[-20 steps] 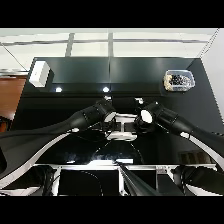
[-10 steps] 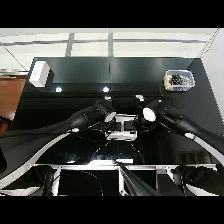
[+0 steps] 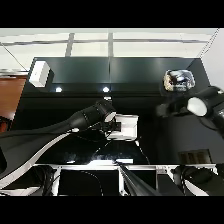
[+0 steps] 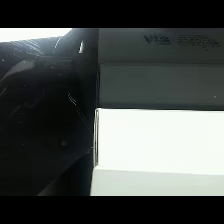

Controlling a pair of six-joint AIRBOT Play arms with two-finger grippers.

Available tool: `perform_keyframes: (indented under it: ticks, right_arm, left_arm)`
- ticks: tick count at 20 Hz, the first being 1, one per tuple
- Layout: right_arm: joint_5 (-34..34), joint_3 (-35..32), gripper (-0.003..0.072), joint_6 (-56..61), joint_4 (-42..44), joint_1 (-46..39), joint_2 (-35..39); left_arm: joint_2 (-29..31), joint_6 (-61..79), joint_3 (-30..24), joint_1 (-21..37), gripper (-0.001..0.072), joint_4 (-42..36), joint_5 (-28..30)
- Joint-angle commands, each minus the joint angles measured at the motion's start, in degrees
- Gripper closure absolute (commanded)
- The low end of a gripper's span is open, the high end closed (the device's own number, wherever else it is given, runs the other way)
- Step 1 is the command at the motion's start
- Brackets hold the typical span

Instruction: Fold the box and place the chain.

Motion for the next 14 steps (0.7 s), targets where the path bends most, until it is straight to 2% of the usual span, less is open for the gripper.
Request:
perform_keyframes:
  ticks: [1, 3, 4, 5, 7, 8, 9, 12, 14]
  right_arm:
    - [-14.86, -0.98, 0.0327, -1.07, -7.85, -12.52, -1.42]
    - [-26.05, -0.87, 0.0328, -0.22, -7.61, -18.69, -6.8]
    - [-29.77, 0.09, 0.0327, 1.29, -7.56, -21.16, -10.43]
    - [-30.32, 2.43, 0.0328, 2.91, -7.56, -23.19, -14.45]
    - [-26.67, 10.25, 0.0326, 3.74, -6.03, -26.14, -23.63]
    - [-23.91, 15.17, 0.0165, 3.67, -4.39, -27.26, -28.13]
    - [-21.77, 19.61, 0.0037, 2.14, -2.6, -27.91, -31.95]
    - [-16.7, 31.01, 0.004, -5.46, 2.62, -28.44, -41.33]
    - [-15.43, 34.71, 0.005, -5.49, 3.06, -28.44, -45.11]
  left_arm:
    - [0.0, 0.0, 0.02, 0.02, 0.0684, 0.0, 0.04]
    - [0.0, 0.0, 0.02, 0.04, 0.0684, 0.02, 0.2]
    - [0.0, 0.0, 0.02, 0.04, 0.0684, 0.02, 0.13]
    - [0.0, 0.0, 0.02, 0.02, 0.0684, 0.02, -0.02]
    - [0.0, 0.0, 0.02, 0.04, 0.0684, 0.02, -0.98]
    - [0.0, 0.0, 0.02, 0.04, 0.0684, 0.02, -1.36]
    - [0.0, 0.0, 0.02, 0.04, 0.0684, 0.02, -1.42]
    - [0.0, 0.0, 0.02, 0.04, 0.0684, 0.02, -1.46]
    - [0.0, 0.0, 0.02, 0.04, 0.0684, 0.02, -1.27]
